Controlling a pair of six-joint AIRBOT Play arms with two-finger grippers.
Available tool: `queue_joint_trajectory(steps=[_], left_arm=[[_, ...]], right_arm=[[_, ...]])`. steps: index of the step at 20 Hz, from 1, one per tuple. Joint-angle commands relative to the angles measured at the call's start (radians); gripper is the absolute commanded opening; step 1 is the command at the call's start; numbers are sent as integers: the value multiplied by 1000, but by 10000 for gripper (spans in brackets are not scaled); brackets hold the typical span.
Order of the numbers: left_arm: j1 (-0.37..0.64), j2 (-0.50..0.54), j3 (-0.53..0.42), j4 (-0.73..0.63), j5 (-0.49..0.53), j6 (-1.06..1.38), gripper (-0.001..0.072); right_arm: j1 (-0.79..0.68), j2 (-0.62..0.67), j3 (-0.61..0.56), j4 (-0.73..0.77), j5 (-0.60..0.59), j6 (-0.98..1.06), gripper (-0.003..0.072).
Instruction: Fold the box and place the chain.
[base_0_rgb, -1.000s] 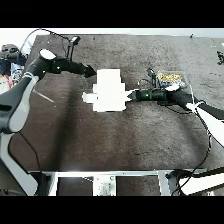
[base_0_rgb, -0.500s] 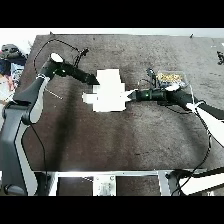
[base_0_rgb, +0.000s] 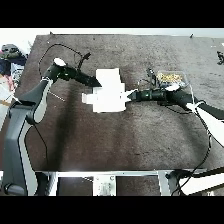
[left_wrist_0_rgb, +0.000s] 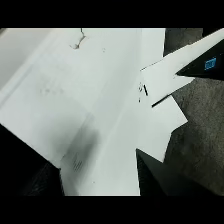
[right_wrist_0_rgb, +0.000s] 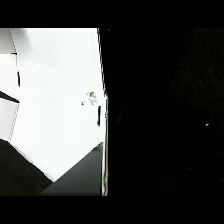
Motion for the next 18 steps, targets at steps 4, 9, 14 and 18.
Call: queue_joint_trajectory(steps=[4, 9, 14, 18], left_arm=[[-2, -14, -5, -22, -70, 61, 332], [-2, -14, -8, -23, -51, 84, 160], [-2, -14, -8, -22, -55, 121, 11], [-2, -14, -8, -22, -98, 245, 11]], right_arm=[[1, 1, 0, -9, 2, 0, 10], [1, 1, 0, -56, 1, 0, 10], [0, 3, 0, -56, 1, 1, 287], [-48, 49, 1, -55, 1, 1, 614]])
